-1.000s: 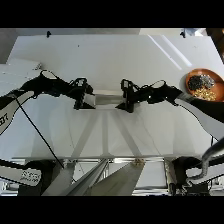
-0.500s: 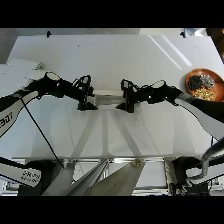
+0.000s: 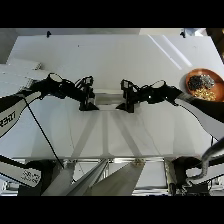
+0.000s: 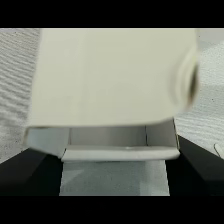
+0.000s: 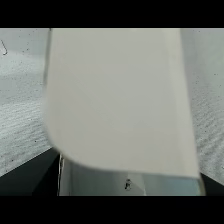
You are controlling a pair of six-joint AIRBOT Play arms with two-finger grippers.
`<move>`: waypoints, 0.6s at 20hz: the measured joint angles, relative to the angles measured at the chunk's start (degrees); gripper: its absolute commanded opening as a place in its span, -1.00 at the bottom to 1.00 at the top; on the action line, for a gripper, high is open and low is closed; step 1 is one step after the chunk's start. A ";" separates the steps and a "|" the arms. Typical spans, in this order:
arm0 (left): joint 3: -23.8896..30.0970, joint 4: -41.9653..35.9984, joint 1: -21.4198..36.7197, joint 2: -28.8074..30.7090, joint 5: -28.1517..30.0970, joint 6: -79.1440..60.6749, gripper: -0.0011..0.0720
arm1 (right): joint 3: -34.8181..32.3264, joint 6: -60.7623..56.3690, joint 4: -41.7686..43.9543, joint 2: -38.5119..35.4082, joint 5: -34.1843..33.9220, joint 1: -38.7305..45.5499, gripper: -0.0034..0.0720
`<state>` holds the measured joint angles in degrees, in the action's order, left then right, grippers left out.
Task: Fold the box and place the chain.
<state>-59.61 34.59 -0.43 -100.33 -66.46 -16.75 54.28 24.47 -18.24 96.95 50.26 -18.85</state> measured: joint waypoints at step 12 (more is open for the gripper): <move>0.02 0.96 0.02 -0.09 -2.93 0.33 -0.88 | 0.00 0.00 -0.09 0.00 0.31 -0.02 0.19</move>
<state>-59.59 35.55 -0.40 -100.42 -69.38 -16.43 54.28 24.47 -18.33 96.95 50.57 -18.87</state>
